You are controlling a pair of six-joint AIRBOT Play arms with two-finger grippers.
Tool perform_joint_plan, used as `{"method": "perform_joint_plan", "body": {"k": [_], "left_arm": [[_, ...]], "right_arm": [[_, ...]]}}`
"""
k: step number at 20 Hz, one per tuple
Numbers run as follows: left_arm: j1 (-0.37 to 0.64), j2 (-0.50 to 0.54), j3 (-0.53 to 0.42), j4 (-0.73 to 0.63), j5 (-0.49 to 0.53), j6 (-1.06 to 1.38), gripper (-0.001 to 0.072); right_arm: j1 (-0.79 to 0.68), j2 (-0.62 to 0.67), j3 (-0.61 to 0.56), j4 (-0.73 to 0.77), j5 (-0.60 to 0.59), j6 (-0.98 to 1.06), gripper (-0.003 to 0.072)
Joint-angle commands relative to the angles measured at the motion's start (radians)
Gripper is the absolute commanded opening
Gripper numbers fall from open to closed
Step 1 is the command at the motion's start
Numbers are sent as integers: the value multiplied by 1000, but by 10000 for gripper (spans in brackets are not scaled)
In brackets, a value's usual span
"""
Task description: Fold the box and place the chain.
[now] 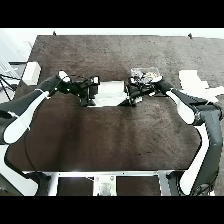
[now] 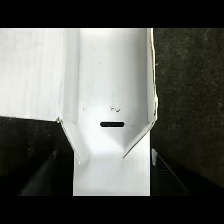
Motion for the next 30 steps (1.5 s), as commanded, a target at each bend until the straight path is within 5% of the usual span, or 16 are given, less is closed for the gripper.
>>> {"method": "perform_joint_plan", "body": {"k": [1, 8, 9, 10, 22, 25, 30], "left_arm": [[-2, -5, 0, -33, 11, -5, 607], [-2, -5, 0, -37, -12, -5, 588], [-2, -5, 0, -39, -21, -8, 555], [-2, -5, 0, -40, -35, -7, 401], [-5, -23, 0, -62, -10, -3, 396], [-25, -32, 0, -55, 2, 32, 231], [-52, -32, 0, -51, 76, 34, 230]], "right_arm": [[1, 0, 0, 0, 0, 0, 448], [0, 0, 0, 0, 0, 0, 449], [0, 0, 0, 0, 0, 0, 448], [0, 0, 0, 0, 0, 0, 449], [0, 0, 0, 0, 0, 0, 448], [0, 0, 0, 0, 0, 0, 448], [0, 0, 0, 0, 0, 0, 448]]}}
